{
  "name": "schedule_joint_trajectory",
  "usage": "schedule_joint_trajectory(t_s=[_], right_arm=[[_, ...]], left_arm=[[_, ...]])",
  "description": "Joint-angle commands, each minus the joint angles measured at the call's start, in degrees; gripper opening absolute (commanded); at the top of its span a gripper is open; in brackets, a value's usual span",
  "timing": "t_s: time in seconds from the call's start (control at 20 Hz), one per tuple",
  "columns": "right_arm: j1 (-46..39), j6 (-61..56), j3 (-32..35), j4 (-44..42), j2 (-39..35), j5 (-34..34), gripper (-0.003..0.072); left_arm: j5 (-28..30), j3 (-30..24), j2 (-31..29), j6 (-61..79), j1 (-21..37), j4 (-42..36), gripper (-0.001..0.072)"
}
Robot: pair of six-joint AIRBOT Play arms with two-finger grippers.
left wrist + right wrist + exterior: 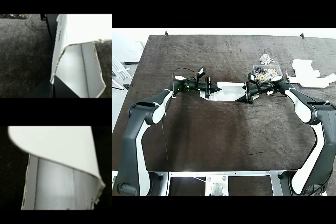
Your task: Fold the box and place the chain.
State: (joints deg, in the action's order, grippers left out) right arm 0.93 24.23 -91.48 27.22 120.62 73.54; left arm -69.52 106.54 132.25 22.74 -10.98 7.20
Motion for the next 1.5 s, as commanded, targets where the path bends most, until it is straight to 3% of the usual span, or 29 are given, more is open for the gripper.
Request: schedule_joint_trajectory(t_s=[0.0,1.2,1.25,1.3,1.45], right_arm=[[-0.1,-0.4,0.0,0.0,0.0,0.0,0.0583],[0.1,-0.4,0.0,-0.2,0.0,0.0,0.0583],[0.1,-0.4,0.0,-0.2,0.0,0.0,0.0583],[0.1,-0.4,0.0,-0.2,0.0,0.0,0.0583],[0.1,-0.4,0.0,-0.2,0.0,0.0,0.0583]], left_arm=[[0.1,0.0,0.0,0.0,0.0,0.0,0.0023],[-2.2,0.0,0.0,-0.3,0.2,-0.4,0.0024],[-2.2,0.0,0.0,-0.3,0.2,-0.4,0.0051],[-2.2,0.0,0.0,-0.3,0.2,-0.4,0.0278],[-3.0,0.2,0.0,-0.3,0.2,-0.4,0.0308]])
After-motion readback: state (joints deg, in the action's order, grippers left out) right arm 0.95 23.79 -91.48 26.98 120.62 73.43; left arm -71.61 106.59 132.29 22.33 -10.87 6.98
